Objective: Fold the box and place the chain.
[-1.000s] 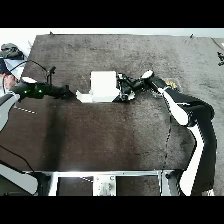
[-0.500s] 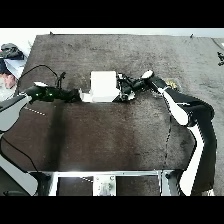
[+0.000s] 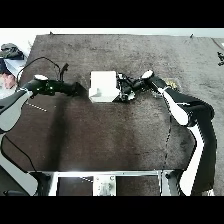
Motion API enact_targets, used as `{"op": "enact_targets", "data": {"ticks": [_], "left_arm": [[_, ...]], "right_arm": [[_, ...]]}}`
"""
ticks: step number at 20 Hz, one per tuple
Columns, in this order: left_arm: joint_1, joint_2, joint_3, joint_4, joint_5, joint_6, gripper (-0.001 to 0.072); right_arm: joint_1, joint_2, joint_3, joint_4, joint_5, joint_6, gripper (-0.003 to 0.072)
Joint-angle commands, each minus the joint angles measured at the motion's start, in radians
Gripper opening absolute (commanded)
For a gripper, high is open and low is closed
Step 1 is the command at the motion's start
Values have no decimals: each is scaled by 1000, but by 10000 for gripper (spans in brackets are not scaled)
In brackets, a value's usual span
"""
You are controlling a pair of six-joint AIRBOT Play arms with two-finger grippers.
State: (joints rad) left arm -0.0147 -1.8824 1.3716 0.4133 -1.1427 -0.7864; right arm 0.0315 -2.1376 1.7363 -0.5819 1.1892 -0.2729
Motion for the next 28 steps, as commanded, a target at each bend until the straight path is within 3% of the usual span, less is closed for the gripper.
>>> {"op": "enact_targets", "data": {"ticks": [1,7,16,23,28], "left_arm": [[-1,6,28,2,-33,-23,255],[-23,6,37,30,-42,-37,255],[-135,6,191,319,-28,-307,255],[-190,7,208,430,11,-451,255],[-253,6,250,629,39,-636,255]], "right_arm": [[1,0,1,0,0,0,326],[1,0,1,0,0,0,326],[1,0,1,0,0,0,326],[1,0,1,0,0,0,326],[1,0,1,0,0,0,326]]}}
